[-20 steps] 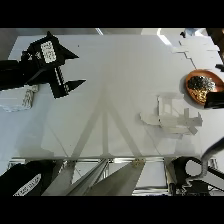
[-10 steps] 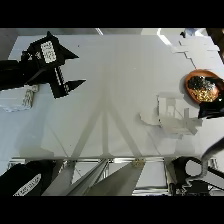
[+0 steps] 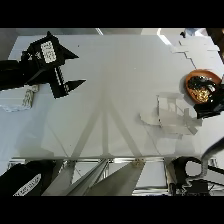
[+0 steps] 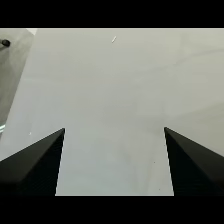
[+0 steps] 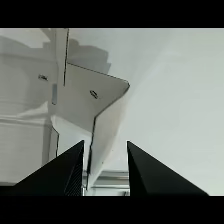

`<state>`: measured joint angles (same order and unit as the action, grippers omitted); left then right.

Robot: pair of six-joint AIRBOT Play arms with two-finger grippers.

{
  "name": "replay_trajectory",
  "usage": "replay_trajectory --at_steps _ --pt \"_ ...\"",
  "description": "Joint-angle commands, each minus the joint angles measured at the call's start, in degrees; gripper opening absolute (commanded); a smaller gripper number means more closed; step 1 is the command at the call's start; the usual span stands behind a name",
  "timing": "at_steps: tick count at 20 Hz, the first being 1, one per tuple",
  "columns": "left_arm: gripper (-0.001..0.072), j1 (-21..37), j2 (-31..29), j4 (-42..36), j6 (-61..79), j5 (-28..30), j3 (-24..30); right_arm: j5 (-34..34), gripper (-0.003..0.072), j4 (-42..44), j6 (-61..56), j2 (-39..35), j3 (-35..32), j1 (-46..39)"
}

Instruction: Fold the box and place the chain.

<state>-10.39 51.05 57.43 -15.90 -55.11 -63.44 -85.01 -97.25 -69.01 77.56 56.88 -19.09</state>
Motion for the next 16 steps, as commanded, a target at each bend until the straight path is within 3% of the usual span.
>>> replay_trajectory --at_steps 1,4,5,9,16 --pt "0.0698 0.0 0.0 0.0 0.0 0.0 0.0 1.7 0.0218 4.0 -0.2 4.2 0.0 0.2" --pt "0.0698 0.0 0.0 0.0 0.0 0.0 0.0 2.2 0.0054 4.1 -1.4 7.3 0.0 0.2" --pt "0.0698 0.0 0.0 0.0 0.0 0.0 0.0 2.2 0.0033 4.5 -1.5 7.4 0.0 0.2" --pt "0.0698 0.0 0.0 0.0 0.0 0.0 0.0 2.2 0.0015 12.1 3.5 5.3 0.0 0.2" --pt "0.0698 0.0 0.0 0.0 0.0 0.0 0.0 10.2 0.0015 44.6 17.8 2.5 0.0 0.2"
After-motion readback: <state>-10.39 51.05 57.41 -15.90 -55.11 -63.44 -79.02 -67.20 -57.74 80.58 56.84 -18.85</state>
